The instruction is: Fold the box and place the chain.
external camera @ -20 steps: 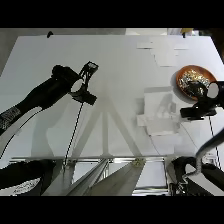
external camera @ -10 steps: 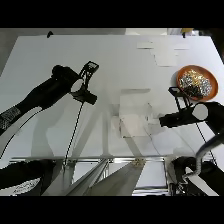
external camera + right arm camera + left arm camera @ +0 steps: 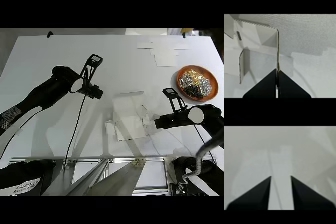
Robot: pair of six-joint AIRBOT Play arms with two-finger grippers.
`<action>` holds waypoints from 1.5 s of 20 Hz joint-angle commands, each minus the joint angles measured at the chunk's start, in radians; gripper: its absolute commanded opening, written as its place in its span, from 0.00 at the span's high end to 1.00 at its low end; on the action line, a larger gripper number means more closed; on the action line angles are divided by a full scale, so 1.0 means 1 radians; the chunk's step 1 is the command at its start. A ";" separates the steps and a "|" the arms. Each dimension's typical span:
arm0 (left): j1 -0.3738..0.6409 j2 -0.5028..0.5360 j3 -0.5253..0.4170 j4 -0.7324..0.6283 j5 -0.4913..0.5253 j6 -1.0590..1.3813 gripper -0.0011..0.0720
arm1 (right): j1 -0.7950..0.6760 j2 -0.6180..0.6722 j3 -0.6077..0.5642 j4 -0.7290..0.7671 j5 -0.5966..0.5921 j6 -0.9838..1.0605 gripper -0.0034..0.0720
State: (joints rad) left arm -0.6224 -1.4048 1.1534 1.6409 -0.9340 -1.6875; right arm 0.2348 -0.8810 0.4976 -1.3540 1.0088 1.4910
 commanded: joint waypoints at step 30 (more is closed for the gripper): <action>0.069 -0.244 0.000 -0.945 -0.162 1.191 0.98 | 0.003 0.001 0.000 0.004 -0.006 0.000 0.93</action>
State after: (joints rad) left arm -0.5560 -1.6482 1.1534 0.6918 -1.0943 -0.5739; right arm 0.2367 -0.8810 0.4976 -1.3521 1.0023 1.4910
